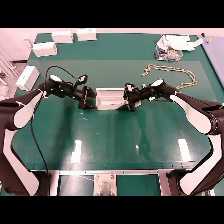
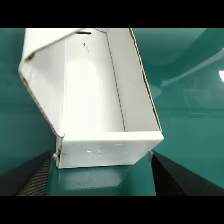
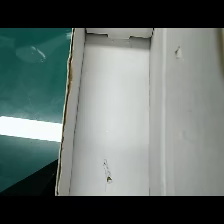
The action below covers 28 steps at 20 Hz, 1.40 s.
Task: Fold the box and place the chain.
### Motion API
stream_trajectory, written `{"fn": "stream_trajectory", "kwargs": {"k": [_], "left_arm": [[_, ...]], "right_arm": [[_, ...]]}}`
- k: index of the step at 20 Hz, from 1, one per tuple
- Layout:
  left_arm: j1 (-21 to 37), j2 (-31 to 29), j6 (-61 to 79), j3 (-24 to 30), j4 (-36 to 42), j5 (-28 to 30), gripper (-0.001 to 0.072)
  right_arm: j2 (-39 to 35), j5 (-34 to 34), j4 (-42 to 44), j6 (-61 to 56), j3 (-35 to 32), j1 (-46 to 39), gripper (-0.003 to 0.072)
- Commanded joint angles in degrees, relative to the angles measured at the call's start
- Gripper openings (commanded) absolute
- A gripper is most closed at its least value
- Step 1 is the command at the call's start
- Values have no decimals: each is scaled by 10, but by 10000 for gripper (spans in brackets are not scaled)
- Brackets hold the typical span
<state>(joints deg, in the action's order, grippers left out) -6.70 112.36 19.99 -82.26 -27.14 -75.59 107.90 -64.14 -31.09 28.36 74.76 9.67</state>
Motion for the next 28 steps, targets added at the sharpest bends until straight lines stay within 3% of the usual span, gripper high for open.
{"fn": "stream_trajectory", "kwargs": {"k": [1, 8, 28], "left_arm": [[-5, 5, 0, 5, 5, 16, 720], [-29, 8, 0, 5, 4, 71, 720], [-35, 14, 0, 5, 38, 91, 720]], "right_arm": [[0, 0, 0, 0, 0, 0, 478], [0, 0, 0, 0, 0, 1, 479], [0, 0, 0, 0, 0, 1, 478]]}}
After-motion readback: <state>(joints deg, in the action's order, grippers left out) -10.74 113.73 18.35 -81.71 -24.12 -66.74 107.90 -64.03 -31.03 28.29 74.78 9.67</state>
